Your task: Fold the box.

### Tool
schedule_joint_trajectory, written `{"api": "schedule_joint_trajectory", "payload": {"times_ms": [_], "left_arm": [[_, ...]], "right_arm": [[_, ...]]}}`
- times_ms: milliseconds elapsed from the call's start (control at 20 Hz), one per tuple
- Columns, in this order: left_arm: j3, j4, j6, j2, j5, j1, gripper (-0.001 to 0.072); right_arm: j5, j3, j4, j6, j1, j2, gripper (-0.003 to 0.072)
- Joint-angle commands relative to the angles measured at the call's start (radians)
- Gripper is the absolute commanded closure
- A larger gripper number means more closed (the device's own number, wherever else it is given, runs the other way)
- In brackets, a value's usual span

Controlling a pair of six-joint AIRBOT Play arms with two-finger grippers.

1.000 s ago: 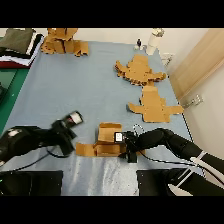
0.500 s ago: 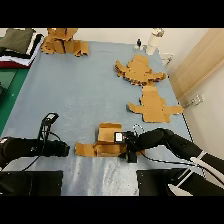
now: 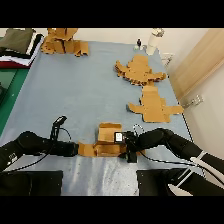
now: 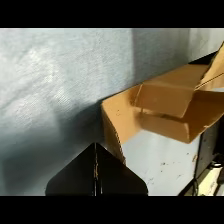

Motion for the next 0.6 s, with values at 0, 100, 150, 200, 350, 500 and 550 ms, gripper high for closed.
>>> {"api": "schedule_joint_trajectory", "payload": {"times_ms": [0,100,150,200,350,500,550], "left_arm": [[0.007,-0.126,0.084,-0.047,0.036,-0.054,0.0698],[0.014,-0.145,0.083,-0.047,0.056,-0.092,0.0698],[0.027,-0.146,0.083,-0.045,0.056,-0.103,0.0698],[0.043,-0.146,0.083,-0.043,0.055,-0.108,0.0698],[0.088,-0.149,0.082,-0.044,0.040,-0.111,0.0698],[0.111,-0.148,0.082,-0.044,0.039,-0.111,0.0694],[0.113,-0.148,0.080,-0.044,0.040,-0.110,0.0693]], "right_arm": [[0.000,0.001,0.000,0.000,0.000,0.000,0.0246],[0.000,0.001,0.000,0.000,0.000,0.000,0.0246],[0.000,0.001,0.000,0.000,0.000,0.000,0.0246],[0.000,0.001,0.000,0.000,0.000,0.000,0.0246],[0.000,0.001,0.000,0.000,0.000,0.000,0.0246],[0.000,0.001,0.000,0.000,0.000,0.000,0.0246],[0.000,0.001,0.000,0.000,0.000,0.000,0.0246]]}}
